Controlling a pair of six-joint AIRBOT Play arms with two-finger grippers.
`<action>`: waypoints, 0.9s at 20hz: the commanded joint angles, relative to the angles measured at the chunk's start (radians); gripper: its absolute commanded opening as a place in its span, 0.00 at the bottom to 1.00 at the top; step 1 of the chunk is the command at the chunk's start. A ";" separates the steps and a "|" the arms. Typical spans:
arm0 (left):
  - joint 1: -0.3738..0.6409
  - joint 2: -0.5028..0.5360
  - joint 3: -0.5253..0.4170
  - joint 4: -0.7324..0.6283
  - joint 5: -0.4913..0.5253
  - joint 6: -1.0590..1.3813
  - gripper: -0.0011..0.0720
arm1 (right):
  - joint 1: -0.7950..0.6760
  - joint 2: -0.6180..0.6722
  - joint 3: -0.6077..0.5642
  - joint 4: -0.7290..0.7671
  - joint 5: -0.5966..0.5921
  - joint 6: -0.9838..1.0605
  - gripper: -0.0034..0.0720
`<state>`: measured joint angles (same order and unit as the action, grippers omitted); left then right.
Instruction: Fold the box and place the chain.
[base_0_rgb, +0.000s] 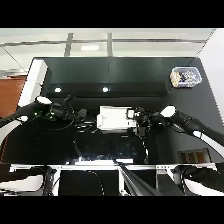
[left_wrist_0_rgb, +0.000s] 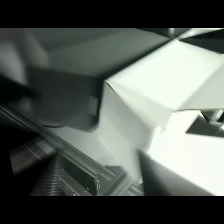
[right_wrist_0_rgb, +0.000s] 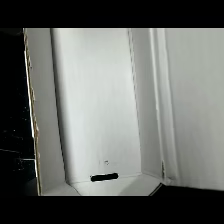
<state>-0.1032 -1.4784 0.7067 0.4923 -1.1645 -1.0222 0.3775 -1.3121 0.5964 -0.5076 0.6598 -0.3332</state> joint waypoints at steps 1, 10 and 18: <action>-0.003 -0.002 0.023 -0.009 -0.031 0.009 0.81 | 0.001 0.000 0.000 0.000 0.000 0.000 0.23; -0.126 -0.001 0.119 0.014 -0.065 -0.040 0.70 | 0.001 0.000 0.000 0.001 -0.002 0.002 0.23; -0.197 -0.001 0.219 0.182 -0.017 -0.235 0.61 | 0.001 0.000 0.000 0.001 -0.003 0.003 0.23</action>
<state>-0.2756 -1.4799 0.8948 0.6373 -1.1988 -1.2015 0.3775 -1.3121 0.5964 -0.5064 0.6571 -0.3321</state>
